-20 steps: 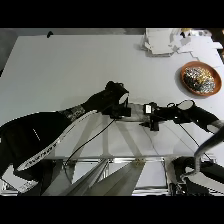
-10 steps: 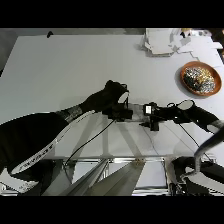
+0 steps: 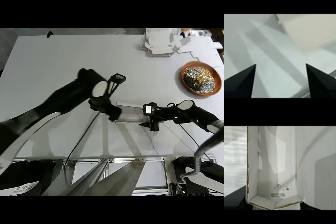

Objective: Fold the box and place the chain.

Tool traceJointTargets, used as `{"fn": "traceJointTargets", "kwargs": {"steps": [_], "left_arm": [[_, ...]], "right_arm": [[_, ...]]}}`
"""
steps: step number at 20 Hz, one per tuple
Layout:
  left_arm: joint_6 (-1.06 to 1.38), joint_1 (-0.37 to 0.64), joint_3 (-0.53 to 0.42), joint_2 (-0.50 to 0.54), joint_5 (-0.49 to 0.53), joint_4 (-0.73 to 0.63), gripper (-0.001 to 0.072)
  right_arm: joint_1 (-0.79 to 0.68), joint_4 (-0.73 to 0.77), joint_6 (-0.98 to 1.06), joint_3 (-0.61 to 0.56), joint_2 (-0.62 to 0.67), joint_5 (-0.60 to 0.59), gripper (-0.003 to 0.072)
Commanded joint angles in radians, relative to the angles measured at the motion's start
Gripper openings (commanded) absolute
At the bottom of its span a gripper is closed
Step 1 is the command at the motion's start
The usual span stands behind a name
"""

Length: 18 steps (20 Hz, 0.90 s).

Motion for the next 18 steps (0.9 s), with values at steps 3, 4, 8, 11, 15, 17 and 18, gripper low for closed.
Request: {"fn": "traceJointTargets", "kwargs": {"steps": [3, 4, 8, 11, 15, 17, 18], "left_arm": [[1.128, 0.154, -0.441, 0.291, 0.327, -0.225, 0.0695], [1.302, 0.190, -0.507, 0.306, 0.391, -0.295, 0.0695], [1.776, 0.290, -0.613, 0.242, 0.566, -0.575, 0.0695], [2.045, 0.303, -0.613, 0.134, 0.580, -0.839, 0.0697], [2.303, 0.293, -0.613, 0.000, 0.537, -1.132, 0.0701], [2.363, 0.293, -0.607, -0.036, 0.523, -1.183, 0.0701], [2.362, 0.293, -0.599, -0.047, 0.523, -1.183, 0.0701]], "right_arm": [[0.000, 0.001, 0.000, 0.000, 0.000, 0.000, 0.0410], [0.000, 0.001, 0.000, 0.000, 0.000, 0.000, 0.0410], [0.000, 0.001, 0.000, 0.000, 0.000, 0.000, 0.0410], [0.000, 0.001, 0.000, 0.000, 0.000, 0.000, 0.0410], [0.000, 0.001, 0.000, 0.000, 0.000, 0.000, 0.0410], [0.000, 0.001, 0.000, 0.000, 0.000, 0.000, 0.0410], [0.000, 0.001, 0.000, 0.000, 0.000, 0.000, 0.0410]]}}
